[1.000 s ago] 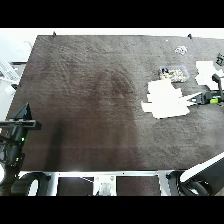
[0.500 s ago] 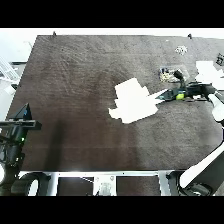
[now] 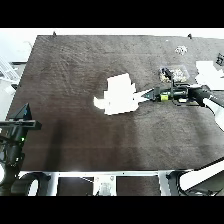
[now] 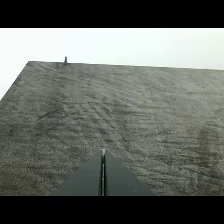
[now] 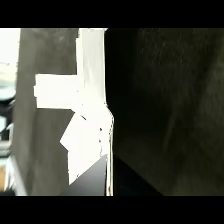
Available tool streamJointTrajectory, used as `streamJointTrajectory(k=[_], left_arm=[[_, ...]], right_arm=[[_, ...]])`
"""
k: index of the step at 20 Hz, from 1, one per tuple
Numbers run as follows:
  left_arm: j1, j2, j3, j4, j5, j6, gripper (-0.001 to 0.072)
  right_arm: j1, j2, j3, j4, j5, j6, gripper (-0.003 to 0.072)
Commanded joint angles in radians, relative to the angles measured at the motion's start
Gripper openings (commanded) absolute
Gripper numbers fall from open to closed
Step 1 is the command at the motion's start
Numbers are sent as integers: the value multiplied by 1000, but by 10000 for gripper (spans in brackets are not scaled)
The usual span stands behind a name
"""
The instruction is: Fold the box and place the chain.
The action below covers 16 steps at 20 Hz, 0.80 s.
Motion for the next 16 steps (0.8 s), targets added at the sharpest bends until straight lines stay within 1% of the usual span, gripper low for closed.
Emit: streamJointTrajectory(k=[1,5,16], left_arm=[[1,1,1,0,0,0,19],[0,1,1,0,0,0,19],[0,1,1,0,-16,0,20]], right_arm=[[71,28,-33,11,-173,-12,0],[113,25,-30,10,-251,-26,1],[160,-2,-30,11,-288,-34,1]])
